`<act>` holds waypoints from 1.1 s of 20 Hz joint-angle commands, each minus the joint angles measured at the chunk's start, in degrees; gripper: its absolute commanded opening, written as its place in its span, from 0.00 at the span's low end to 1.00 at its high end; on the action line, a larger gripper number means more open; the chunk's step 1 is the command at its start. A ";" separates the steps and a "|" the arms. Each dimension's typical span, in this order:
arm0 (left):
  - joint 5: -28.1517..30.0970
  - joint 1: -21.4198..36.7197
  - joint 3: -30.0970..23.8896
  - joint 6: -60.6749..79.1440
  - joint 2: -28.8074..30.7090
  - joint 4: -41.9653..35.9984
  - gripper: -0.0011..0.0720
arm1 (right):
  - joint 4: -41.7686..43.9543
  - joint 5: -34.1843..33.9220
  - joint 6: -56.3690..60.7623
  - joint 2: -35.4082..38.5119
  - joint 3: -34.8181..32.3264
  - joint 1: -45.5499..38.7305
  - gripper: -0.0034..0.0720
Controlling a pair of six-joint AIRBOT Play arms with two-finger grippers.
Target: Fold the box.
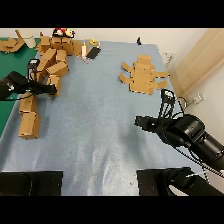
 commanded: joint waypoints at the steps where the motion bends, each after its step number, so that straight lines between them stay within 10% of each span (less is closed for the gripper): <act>1: -7.58 1.92 3.45 -1.60 1.27 0.57 0.97 | 0.31 0.00 -0.04 0.02 0.04 0.02 0.05; 7: -15.74 1.38 7.23 -1.53 6.71 1.46 0.96 | 1.29 1.49 -1.64 -0.46 0.09 0.02 0.05; 10: -22.14 -2.60 7.23 -1.40 8.92 1.01 0.03 | 3.65 3.72 -3.87 -3.80 1.20 -0.02 0.05; 22: -28.24 -32.06 0.66 -6.95 9.11 -4.35 0.03 | 17.20 0.59 -27.71 -32.06 24.76 -2.89 0.05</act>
